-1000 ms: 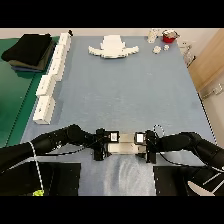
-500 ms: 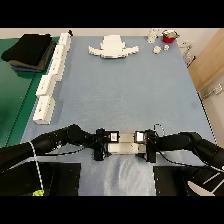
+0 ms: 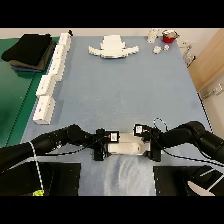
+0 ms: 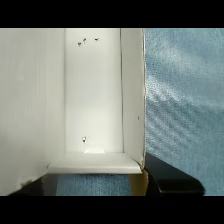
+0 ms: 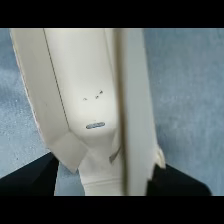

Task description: Fold the box.

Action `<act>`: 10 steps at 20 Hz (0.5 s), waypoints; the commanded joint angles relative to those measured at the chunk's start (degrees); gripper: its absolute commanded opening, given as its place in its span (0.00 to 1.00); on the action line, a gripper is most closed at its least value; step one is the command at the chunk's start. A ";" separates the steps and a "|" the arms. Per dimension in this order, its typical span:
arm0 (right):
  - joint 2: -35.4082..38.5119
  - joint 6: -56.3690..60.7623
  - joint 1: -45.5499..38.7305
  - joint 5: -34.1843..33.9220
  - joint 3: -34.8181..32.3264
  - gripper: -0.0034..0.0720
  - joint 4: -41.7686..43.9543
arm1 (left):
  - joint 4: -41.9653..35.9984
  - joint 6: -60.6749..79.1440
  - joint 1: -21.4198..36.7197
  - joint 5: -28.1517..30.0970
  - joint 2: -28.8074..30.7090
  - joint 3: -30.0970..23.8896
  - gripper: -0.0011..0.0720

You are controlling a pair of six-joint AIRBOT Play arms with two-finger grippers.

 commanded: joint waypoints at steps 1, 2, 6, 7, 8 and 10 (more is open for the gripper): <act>0.07 10.86 0.02 -8.94 4.72 1.00 -6.43 | 0.00 0.00 -0.04 0.04 0.00 -0.02 0.71; 0.07 15.19 0.02 -11.17 6.32 1.00 -9.55 | 0.00 0.00 -0.04 0.04 0.00 -0.02 0.71; 0.07 44.72 0.02 -15.65 12.48 0.57 -22.47 | 0.00 0.00 -0.04 0.04 0.00 -0.02 0.71; 0.04 53.75 0.02 -16.50 13.20 0.47 -22.58 | 0.00 0.00 -0.04 0.04 0.00 -0.02 0.71; 0.02 62.01 0.02 -17.92 13.60 0.28 -20.26 | 0.00 0.00 -0.04 0.04 0.00 -0.02 0.71; 0.00 68.70 0.02 -21.75 13.57 0.05 -12.15 | 0.00 0.00 -0.04 0.07 0.00 -0.02 0.71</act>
